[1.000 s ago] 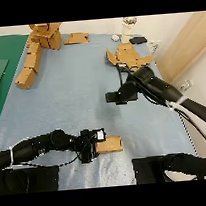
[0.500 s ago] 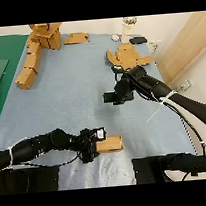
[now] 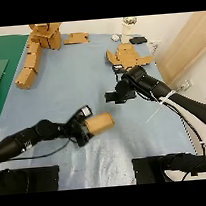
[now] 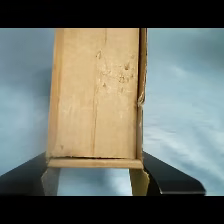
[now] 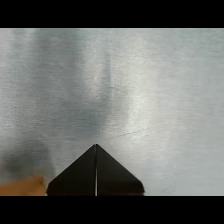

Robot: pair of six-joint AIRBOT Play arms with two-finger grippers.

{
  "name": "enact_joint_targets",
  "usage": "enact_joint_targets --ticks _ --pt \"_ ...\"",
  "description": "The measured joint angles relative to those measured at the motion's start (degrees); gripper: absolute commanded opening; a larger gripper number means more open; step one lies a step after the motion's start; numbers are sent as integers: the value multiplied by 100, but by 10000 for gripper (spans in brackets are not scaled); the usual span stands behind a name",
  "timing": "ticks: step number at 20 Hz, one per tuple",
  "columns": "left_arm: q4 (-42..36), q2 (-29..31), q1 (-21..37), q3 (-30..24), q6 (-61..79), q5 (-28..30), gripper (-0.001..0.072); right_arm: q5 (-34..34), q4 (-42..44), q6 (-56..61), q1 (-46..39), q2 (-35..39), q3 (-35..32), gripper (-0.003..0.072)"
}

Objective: Fold the box.

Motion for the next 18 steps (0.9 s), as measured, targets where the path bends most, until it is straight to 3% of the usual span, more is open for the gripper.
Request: enact_joint_targets --ticks 6,13,18 --pt "1416 111 2350 17 -1360 -278 545 -203 -393 90 -9 0 0 4" --pt "1950 138 5243 144 -1722 -203 545 -203 -501 107 -7 0 0 4" --pt "2282 -157 6083 398 -1735 -114 545 -201 -505 157 -9 0 0 4"
